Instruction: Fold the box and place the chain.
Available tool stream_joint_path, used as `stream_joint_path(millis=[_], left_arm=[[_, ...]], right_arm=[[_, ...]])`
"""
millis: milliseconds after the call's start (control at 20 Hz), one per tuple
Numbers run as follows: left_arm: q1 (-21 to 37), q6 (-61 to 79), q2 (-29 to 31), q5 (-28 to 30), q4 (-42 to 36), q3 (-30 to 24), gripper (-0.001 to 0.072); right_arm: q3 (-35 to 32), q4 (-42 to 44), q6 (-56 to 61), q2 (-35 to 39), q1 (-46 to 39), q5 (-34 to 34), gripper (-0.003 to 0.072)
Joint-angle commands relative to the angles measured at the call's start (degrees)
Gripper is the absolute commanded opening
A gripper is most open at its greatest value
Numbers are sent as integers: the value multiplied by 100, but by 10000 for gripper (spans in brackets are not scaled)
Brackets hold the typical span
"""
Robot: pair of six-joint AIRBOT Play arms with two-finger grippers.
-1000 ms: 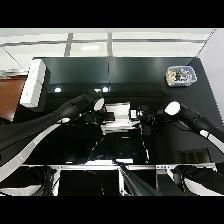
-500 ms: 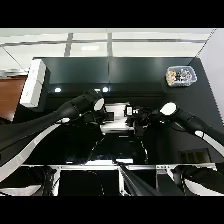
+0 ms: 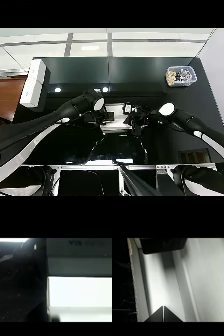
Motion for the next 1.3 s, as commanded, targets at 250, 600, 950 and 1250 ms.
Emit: stream_joint_path(millis=[250,600,950,1250], left_arm=[[2,0,-2,-26,-24,4,27],[2,0,-2,-33,-24,4,27],[4,0,-2,-33,-22,4,27],[4,0,-2,-28,-22,4,27]], right_arm=[[614,-2282,6098,1307,-1416,1469,12],[-549,-1738,8352,796,-3195,1169,12],[-332,570,6317,-518,-1829,1495,12],[776,-101,6312,-520,-1731,2634,642]])
